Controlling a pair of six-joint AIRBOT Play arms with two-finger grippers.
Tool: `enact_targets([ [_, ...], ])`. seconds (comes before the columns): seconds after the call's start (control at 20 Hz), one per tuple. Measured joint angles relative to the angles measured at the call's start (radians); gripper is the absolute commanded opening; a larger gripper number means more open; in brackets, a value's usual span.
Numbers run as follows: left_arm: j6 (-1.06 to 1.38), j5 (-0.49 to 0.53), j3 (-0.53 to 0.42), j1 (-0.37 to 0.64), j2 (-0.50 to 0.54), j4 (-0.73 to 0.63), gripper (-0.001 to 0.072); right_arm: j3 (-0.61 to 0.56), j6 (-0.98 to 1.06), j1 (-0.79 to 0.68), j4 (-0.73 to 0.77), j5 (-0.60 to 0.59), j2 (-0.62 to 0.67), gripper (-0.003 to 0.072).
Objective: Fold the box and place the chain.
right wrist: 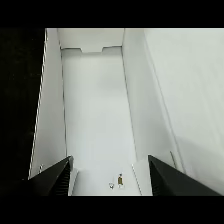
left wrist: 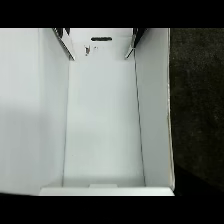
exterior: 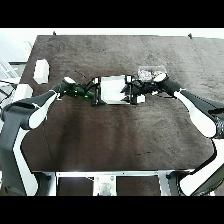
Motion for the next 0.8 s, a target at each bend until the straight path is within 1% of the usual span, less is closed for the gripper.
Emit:
enact_targets([
  [0.05, 0.0, 0.0, 0.0, 0.0, 0.0, 0.0, 0.0472, 0.0, -0.002, -0.001, -0.013, -0.003, 0.0, 0.0168],
  [0.1, 0.0, 0.0, 0.0, 0.0, 0.0, 0.0, 0.0472, 0.0, -0.002, -0.003, -0.049, -0.012, 0.001, 0.0106],
  [0.15, 0.0, 0.0, 0.0, 0.0, 0.0, 0.0, 0.0472, -0.001, 0.004, -0.008, -0.077, -0.012, 0.004, 0.0018],
  [0.35, 0.0, 0.0, 0.0, 0.0, 0.0, 0.0, 0.0472, -0.001, 0.102, -0.032, -0.184, 0.01, 0.057, 0.0012],
  [0.5, 0.0, 0.0, 0.0, 0.0, 0.0, 0.0, 0.0472, -0.001, 0.222, -0.072, -0.221, 0.041, 0.132, 0.0012],
  [0.65, 0.0, 0.0, 0.0, 0.0, 0.0, 0.0, 0.0472, 0.0, 0.431, -0.147, -0.24, 0.042, 0.2, 0.0012],
  [0.8, 0.0, 0.0, 0.0, 0.0, 0.0, 0.0, 0.0472, -0.004, 0.649, -0.23, -0.248, 0.053, 0.224, 0.0012],
])
